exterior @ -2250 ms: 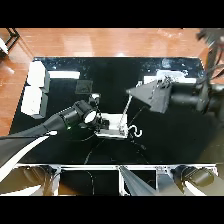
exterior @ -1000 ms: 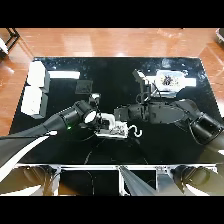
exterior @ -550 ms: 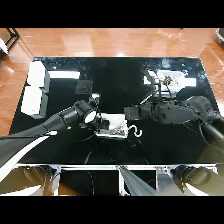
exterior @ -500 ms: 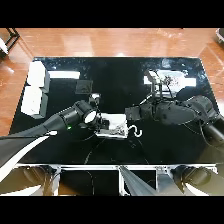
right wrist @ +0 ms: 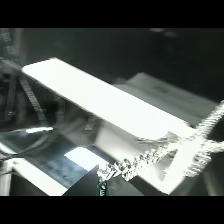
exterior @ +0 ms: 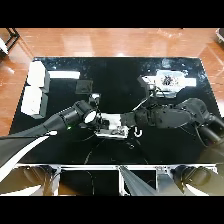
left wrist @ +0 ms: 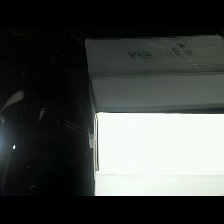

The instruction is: Fold the box and place the chain.

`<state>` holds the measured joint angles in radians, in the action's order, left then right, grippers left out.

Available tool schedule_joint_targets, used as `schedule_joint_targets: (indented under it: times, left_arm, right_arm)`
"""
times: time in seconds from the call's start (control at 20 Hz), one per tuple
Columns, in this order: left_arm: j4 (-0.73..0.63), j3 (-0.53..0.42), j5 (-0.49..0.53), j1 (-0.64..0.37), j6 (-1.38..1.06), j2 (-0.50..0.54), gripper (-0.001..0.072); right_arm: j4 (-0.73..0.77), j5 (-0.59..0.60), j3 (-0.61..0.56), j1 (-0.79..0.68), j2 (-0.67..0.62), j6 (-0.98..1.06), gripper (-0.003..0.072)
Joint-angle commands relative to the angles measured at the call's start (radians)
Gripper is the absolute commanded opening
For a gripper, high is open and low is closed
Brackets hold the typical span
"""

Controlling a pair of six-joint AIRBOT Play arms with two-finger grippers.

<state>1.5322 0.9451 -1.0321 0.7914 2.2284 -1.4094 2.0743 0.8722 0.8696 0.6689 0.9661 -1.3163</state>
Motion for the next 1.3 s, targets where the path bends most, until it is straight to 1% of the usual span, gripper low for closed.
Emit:
schedule_joint_targets:
  times: [0.0, 0.15, 0.2, 0.25, 0.3, 0.35, 0.4, 0.5, 0.6, 0.7, 0.75, 0.8, 0.85, 0.9, 1.0, 1.15, 1.2, 1.25]
  left_arm:
    - [0.0, 0.001, 0.005, 0.0, 0.0, 0.001, 0.0025]
    - [0.0, 0.0, 0.005, 0.0, 0.0, 0.001, 0.0026]
    - [0.0, 0.001, 0.005, 0.0, 0.0, 0.001, 0.0025]
    - [0.0, 0.001, 0.005, 0.0, 0.0, 0.001, 0.0025]
    - [0.0, 0.001, 0.005, 0.0, 0.0, 0.001, 0.0025]
    - [0.0, 0.001, 0.006, 0.0, 0.0, 0.001, 0.0025]
    - [0.0, 0.001, 0.006, 0.0, 0.0, 0.001, 0.0025]
    - [0.0, 0.001, 0.006, 0.0, 0.0, 0.001, 0.0025]
    - [0.0, 0.001, 0.006, 0.0, 0.0, 0.001, 0.0025]
    - [0.0, 0.001, 0.006, 0.0, 0.0, 0.001, 0.0025]
    - [0.001, 0.001, 0.006, 0.0, 0.0, 0.001, 0.0025]
    - [0.0, 0.001, 0.006, 0.0, 0.0, 0.001, 0.0026]
    - [0.0, 0.0, 0.007, 0.0, 0.0, 0.001, 0.0025]
    - [0.0, 0.001, 0.01, 0.0, 0.0, 0.001, 0.0025]
    - [0.0, 0.001, 0.011, 0.0, 0.0, 0.001, 0.0026]
    - [0.0, 0.001, 0.015, 0.0, 0.0, 0.001, 0.0026]
    - [-0.001, 0.001, 0.014, 0.0, 0.0, 0.001, 0.0025]
    - [0.0, 0.001, 0.014, 0.0, 0.0, 0.001, 0.0025]
  right_arm:
    - [0.117, -0.063, 0.0, 0.014, 0.043, -0.064, 0.0033]
    - [0.114, -0.063, 0.0, 0.008, 0.076, -0.064, 0.0035]
    - [0.114, -0.06, 0.0, 0.008, 0.082, -0.064, 0.0051]
    - [0.114, -0.049, 0.0, 0.01, 0.084, -0.065, 0.0294]
    - [0.113, -0.037, 0.0, 0.009, 0.084, -0.066, 0.0611]
    - [0.108, -0.02, 0.001, 0.003, 0.083, -0.068, 0.0652]
    - [0.103, 0.005, 0.001, -0.009, 0.077, -0.069, 0.0652]
    - [0.072, 0.098, 0.001, -0.064, 0.031, -0.072, 0.0652]
    - [-0.043, 0.196, 0.001, -0.144, -0.052, -0.066, 0.0652]
    - [-0.185, 0.267, 0.0, -0.251, -0.122, -0.031, 0.0652]
    - [-0.258, 0.282, 0.0, -0.315, -0.141, -0.016, 0.0652]
    - [-0.3, 0.275, -0.001, -0.383, -0.138, -0.014, 0.0652]
    - [-0.316, 0.238, -0.011, -0.443, -0.128, -0.013, 0.0652]
    - [-0.323, 0.172, -0.028, -0.501, -0.105, -0.006, 0.0652]
    - [-0.32, 0.051, -0.036, -0.575, -0.008, 0.024, 0.0652]
    - [-0.269, -0.196, -0.026, -0.592, 0.179, 0.027, 0.0652]
    - [-0.266, -0.249, -0.005, -0.591, 0.249, 0.051, 0.0652]
    - [-0.271, -0.269, 0.024, -0.592, 0.315, 0.089, 0.0652]
